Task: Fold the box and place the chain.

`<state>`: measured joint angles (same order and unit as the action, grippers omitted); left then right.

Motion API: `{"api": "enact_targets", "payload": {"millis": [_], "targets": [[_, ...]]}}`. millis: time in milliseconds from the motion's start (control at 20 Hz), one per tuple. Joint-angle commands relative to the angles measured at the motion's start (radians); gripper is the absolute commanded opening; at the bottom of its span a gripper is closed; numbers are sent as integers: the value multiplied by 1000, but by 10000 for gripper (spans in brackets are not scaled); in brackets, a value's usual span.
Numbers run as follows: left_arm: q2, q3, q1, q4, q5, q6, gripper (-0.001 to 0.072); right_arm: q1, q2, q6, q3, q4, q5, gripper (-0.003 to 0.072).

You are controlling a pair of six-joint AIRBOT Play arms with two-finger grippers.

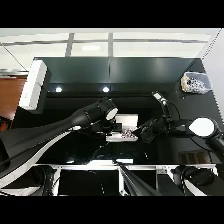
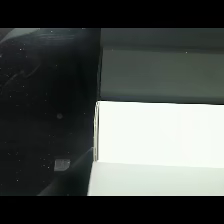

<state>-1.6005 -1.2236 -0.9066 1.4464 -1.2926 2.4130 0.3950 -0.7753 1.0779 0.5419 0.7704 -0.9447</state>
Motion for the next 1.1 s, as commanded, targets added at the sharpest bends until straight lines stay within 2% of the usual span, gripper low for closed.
{"api": "enact_targets", "payload": {"millis": [0, 250, 700, 850, 1000, 1050], "targets": [[0, 0, 1, -2, -1, 0, 34, 2, -8, 11, -6, 124, 42, 469], [0, 0, 1, -15, -47, -9, 34, -47, -8, 11, -6, 145, 91, 469], [23, 0, 5, -11, -18, -12, 34, -194, -8, 10, -6, 147, 84, 468], [39, 0, -1, -15, 32, -23, 158, -198, -8, 10, -6, 147, 72, 468], [89, 0, -1, 9, 39, -54, 562, -198, -8, 10, -6, 147, 70, 468], [118, 0, -3, 38, 35, -80, 571, -198, -8, 10, -6, 147, 70, 468]]}}
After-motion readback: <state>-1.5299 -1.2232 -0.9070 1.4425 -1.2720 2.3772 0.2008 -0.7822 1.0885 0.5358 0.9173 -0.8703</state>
